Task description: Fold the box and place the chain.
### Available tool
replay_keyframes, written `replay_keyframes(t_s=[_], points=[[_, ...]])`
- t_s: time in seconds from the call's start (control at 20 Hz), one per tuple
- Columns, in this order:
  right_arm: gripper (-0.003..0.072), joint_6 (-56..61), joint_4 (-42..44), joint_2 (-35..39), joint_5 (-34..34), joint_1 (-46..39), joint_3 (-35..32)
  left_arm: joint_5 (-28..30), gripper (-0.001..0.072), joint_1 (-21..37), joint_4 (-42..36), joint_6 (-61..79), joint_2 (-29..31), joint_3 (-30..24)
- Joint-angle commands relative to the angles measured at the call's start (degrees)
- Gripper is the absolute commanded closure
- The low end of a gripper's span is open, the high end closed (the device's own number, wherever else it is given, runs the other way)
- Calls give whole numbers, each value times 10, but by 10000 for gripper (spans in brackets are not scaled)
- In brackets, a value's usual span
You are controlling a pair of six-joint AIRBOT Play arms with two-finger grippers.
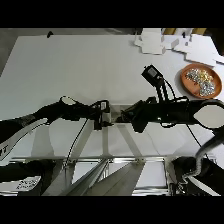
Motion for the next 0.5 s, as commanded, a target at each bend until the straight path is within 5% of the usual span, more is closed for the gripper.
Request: replay_keyframes(t_s=[0.0,0.45], points=[[670,-89,112,0,-39,1,1,0,367,0,0,0,0,0],[670,-149,155,0,-84,0,20,0,367,0,0,0,0,0]])
